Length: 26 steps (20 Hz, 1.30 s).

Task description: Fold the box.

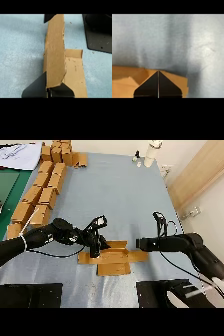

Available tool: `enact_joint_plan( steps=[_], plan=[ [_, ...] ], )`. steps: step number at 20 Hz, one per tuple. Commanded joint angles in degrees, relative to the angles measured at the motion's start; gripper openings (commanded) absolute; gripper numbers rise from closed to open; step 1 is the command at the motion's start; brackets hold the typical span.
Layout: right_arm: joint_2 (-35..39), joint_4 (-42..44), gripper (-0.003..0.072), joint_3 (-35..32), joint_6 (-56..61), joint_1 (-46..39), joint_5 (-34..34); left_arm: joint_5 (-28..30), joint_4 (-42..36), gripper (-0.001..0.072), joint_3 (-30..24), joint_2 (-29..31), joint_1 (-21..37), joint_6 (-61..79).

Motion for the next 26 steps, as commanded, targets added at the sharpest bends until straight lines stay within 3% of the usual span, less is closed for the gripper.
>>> enact_joint_plan(
  steps=[1,3,5,10,13,14,15,16,22,26],
  plan=[
    [8.4,5.0,0.0004,0.0,-9.2,3.6,-11.0,0.0,0.0,0.0014,0.0,0.0,0.0,-0.2],
    [11.2,8.0,0.0004,0.0,-13.4,9.6,-12.1,0.0,0.0,0.0013,0.0,0.0,0.0,-0.2],
    [11.1,5.0,0.0004,-0.1,-16.3,18.3,-11.2,0.0,0.0,0.0013,0.0,0.0,0.0,-0.2],
    [3.8,-14.9,0.0004,-0.3,-15.5,43.9,-9.2,0.0,0.0,0.0013,0.0,0.0,0.0,-0.2],
    [0.2,-25.3,0.0008,-1.2,-12.1,55.7,-4.4,0.0,0.0,0.0013,0.0,0.0,0.0,-0.2],
    [-1.0,-26.9,0.0177,-1.3,-11.6,57.5,-3.0,0.0,0.0,0.0013,0.0,0.0,0.0,-0.2],
    [-2.2,-27.7,0.045,-1.3,-11.5,58.3,-1.4,0.0,0.0,0.0013,0.0,0.0,0.0,-0.2],
    [-3.4,-27.7,0.0518,-1.3,-11.5,58.3,-0.3,0.0,0.0,0.0013,0.0,0.0,0.0,-0.2],
    [-11.5,-31.5,0.0517,-1.3,-11.1,58.3,2.7,0.0,0.0,0.0013,0.0,0.0,0.0,-0.2],
    [-11.8,-39.3,0.0515,-1.2,-2.1,58.3,3.5,0.0,0.0,0.0013,0.0,0.0,0.0,-0.2]
  ],
)
